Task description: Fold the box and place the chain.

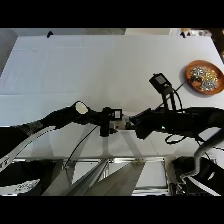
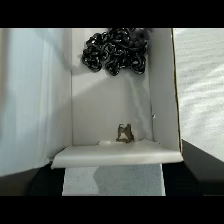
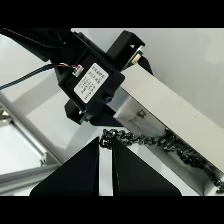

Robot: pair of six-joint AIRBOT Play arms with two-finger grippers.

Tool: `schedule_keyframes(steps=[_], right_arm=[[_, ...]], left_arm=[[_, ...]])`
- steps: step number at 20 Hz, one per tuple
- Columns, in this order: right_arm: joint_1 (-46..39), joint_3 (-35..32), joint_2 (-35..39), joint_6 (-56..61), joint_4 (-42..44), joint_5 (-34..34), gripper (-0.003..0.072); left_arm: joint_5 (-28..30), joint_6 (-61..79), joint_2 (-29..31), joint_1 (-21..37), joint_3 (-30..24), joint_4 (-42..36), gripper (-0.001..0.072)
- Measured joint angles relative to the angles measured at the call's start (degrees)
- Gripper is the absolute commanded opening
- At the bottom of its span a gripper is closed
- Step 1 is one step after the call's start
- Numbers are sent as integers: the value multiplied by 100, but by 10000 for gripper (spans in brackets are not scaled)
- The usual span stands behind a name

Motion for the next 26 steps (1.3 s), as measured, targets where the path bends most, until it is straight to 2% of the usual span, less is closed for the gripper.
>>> schedule_keyframes(steps=[7, 9, 13, 14, 16, 18, 22, 26], right_arm=[[125, 11, -621, 186, -433, 109, 26], [129, 11, -855, 216, -525, 109, 127], [81, 96, -942, 245, -697, 114, 143], [24, 160, -890, 245, -734, 133, 175], [-164, 354, -758, 243, -859, 258, 353], [-455, 590, -660, 240, -1110, 490, 358], [-1327, 859, -645, 238, -1840, 1047, 321], [-2293, 907, -1104, 238, -2363, 1388, 330]], left_arm=[[0, 0, 0, 0, 0, -2, 50], [0, 2, 0, 0, 0, -2, 50], [0, 0, 0, 0, 0, -2, 50], [0, 0, 0, 0, 0, 0, 50], [0, 2, 0, 0, 0, 0, 50], [0, 0, 0, 0, 0, 0, 50], [0, 2, 0, 0, 0, -2, 50], [0, 2, 0, 0, 0, -2, 50]])
